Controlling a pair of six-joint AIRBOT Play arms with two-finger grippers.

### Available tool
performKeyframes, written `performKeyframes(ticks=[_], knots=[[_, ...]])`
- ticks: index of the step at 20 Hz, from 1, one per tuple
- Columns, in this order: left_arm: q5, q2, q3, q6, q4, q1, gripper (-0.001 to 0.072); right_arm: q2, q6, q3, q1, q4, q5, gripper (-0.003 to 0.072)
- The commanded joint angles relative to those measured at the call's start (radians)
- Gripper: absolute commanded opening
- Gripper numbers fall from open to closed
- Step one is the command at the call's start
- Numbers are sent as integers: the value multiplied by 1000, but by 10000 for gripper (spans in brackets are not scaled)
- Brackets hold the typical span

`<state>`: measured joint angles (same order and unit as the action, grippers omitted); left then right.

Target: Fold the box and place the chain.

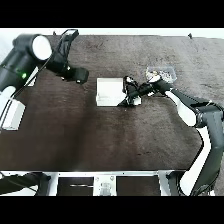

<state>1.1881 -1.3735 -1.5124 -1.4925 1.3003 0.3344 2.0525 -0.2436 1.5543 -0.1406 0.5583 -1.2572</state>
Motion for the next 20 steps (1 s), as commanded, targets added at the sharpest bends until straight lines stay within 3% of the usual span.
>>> performKeyframes(ticks=[1,3,10,13,17,20], knots=[[-116,55,192,528,-380,-114,424,0,0,0,-1,0,0,583],[-117,55,255,772,-546,-166,424,0,0,0,-1,0,0,583],[-230,55,268,817,-567,-172,424,0,0,0,-1,0,0,583],[-216,48,289,1214,-673,-172,424,0,0,0,-1,0,0,583],[-146,-72,288,1491,-704,-186,424,0,0,0,-1,0,0,583],[-87,-204,288,1642,-882,-262,424,0,0,0,-1,0,0,583]])
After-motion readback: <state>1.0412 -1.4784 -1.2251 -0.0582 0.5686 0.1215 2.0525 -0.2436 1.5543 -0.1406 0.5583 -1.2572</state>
